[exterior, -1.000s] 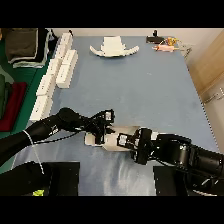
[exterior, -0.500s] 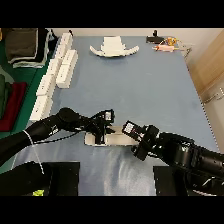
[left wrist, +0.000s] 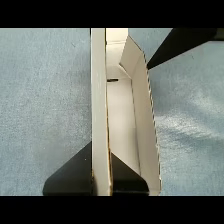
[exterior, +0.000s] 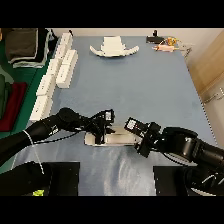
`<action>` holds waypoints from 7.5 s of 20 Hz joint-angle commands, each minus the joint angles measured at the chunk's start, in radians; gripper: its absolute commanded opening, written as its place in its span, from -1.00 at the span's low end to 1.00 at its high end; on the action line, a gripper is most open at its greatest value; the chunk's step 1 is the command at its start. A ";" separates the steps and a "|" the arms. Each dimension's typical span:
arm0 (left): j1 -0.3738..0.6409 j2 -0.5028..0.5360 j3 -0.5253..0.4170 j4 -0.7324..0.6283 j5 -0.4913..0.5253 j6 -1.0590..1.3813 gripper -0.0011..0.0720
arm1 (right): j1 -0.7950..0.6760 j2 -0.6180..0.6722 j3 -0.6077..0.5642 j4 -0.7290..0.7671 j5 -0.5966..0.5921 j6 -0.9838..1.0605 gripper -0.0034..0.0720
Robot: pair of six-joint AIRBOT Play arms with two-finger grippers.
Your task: Fold the box.
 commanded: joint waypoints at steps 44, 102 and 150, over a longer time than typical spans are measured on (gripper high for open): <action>-0.001 -0.001 0.000 0.000 0.000 0.000 -0.93 | -0.547 -0.271 -0.076 1.043 -0.019 -1.545 0.92; 0.107 0.365 0.000 0.503 -0.256 -0.821 0.39 | -0.548 -0.292 -0.076 1.031 -0.024 -1.552 0.45; -0.008 0.350 0.104 0.593 -0.330 -1.016 -0.93 | -0.548 -0.292 -0.076 1.031 -0.024 -1.552 0.45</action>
